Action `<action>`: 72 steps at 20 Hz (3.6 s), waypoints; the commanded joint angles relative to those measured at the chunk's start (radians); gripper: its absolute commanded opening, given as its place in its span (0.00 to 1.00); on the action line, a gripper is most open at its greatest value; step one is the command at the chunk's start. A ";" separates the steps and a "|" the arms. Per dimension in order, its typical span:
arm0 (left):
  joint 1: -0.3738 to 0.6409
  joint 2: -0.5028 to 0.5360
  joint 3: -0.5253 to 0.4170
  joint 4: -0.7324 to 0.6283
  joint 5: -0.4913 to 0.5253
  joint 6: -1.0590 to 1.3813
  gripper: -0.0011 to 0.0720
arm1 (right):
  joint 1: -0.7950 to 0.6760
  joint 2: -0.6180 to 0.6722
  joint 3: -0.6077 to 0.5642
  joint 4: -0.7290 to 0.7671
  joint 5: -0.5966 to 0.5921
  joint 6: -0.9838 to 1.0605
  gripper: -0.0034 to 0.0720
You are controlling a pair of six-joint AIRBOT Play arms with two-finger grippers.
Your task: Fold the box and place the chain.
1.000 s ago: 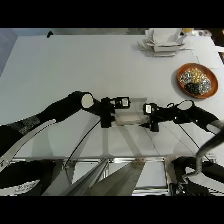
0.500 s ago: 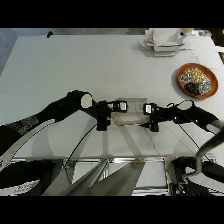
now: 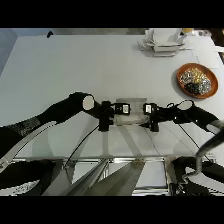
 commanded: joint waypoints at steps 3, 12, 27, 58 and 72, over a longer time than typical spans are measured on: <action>-0.011 -0.001 0.000 -0.008 0.039 0.005 0.15 | 0.000 0.000 0.000 0.000 0.000 -0.001 0.65; -0.039 -0.018 0.000 -0.066 0.132 0.005 0.13 | 0.000 0.000 0.000 0.000 0.000 -0.001 0.65; -0.013 0.086 0.000 -0.064 -0.055 -0.103 0.02 | 0.000 0.000 0.000 0.000 0.001 -0.001 0.65; 0.170 0.027 -0.170 -0.304 0.058 -1.067 0.02 | 0.000 0.000 0.000 0.000 0.001 -0.001 0.65; 0.101 0.109 -0.126 -0.321 0.053 -1.049 0.22 | 0.000 0.000 0.000 0.000 0.001 -0.001 0.65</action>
